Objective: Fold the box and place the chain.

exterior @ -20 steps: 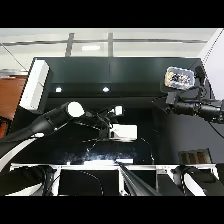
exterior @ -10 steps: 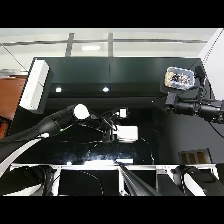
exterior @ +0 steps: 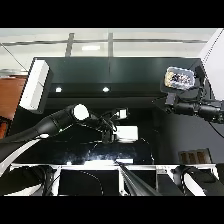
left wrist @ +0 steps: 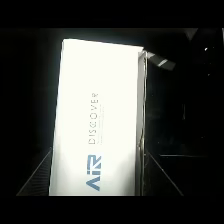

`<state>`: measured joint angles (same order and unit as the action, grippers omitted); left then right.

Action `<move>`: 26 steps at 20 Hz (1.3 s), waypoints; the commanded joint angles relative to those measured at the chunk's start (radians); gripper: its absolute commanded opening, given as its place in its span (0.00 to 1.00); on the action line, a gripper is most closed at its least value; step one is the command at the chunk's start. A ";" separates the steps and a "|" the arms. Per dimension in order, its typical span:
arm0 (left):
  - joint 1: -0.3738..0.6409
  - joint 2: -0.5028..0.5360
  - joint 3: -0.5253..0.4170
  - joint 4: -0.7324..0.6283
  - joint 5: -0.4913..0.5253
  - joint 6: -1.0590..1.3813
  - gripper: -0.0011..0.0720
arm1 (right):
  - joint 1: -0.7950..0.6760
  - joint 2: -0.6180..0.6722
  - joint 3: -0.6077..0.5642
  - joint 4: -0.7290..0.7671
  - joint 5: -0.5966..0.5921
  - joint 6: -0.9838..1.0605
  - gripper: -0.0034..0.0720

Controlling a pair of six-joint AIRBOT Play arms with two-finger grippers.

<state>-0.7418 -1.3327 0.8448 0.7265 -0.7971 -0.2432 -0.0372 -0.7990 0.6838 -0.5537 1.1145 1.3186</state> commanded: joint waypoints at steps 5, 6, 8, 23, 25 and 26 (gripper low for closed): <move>-0.007 -0.003 0.000 0.029 0.024 0.000 0.99 | 0.000 0.000 0.001 0.000 0.000 0.000 0.10; -0.007 -0.003 0.000 0.028 0.024 0.000 0.99 | 0.000 0.000 0.001 0.000 0.000 0.000 0.10; -0.007 -0.006 0.000 0.027 0.023 0.000 0.99 | 0.000 0.000 0.001 0.000 0.000 0.000 0.10; -0.003 0.016 0.000 0.021 -0.016 -0.027 0.99 | 0.000 0.000 0.001 0.000 0.001 0.000 0.10; -0.014 0.016 0.000 0.025 -0.013 -0.026 0.99 | 0.000 0.000 0.001 0.000 0.000 0.000 0.10; -0.018 0.016 0.000 0.032 0.002 -0.027 0.99 | 0.000 0.000 0.001 0.000 0.000 0.000 0.10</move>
<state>-0.7494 -1.3170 0.8448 0.7490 -0.8104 -0.2672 -0.0372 -0.7990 0.6838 -0.5545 1.1149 1.3186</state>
